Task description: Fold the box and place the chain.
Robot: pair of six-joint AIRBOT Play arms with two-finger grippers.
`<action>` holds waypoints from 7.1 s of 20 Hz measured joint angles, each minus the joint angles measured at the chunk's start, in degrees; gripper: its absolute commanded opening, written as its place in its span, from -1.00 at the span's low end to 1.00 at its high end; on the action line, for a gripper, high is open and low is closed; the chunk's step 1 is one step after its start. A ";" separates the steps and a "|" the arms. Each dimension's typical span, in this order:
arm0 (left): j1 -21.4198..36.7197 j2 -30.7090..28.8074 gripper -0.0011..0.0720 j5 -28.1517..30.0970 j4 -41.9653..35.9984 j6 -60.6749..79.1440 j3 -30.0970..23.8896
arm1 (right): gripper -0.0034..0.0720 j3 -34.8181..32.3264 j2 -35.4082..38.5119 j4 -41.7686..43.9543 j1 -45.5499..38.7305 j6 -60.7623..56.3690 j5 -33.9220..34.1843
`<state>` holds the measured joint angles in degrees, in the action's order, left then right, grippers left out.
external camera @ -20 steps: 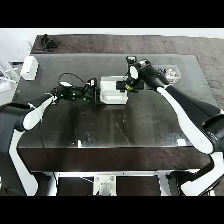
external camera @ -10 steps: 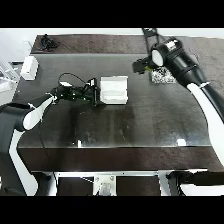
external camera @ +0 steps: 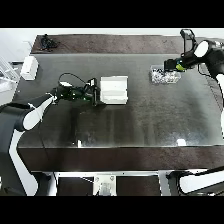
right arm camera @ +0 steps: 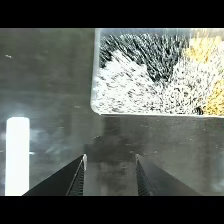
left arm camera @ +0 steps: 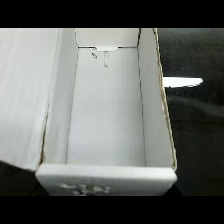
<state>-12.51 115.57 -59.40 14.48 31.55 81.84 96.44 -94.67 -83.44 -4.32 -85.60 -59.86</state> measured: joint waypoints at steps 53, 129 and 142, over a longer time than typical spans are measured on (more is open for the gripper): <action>0.00 0.00 -0.20 -0.02 0.02 -0.02 0.00 | -0.90 18.16 18.43 8.22 16.76 13.27 -7.56; 0.00 0.00 -0.20 -0.02 0.02 -0.02 0.00 | -0.90 17.22 15.02 7.80 31.93 22.45 2.45; 0.00 0.00 -0.20 -0.02 0.02 -0.02 0.00 | -0.90 -4.61 14.03 7.76 28.63 21.14 3.30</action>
<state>-12.51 115.57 -59.42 14.50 31.53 81.84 91.83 -80.64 -75.68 24.32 -64.47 -56.55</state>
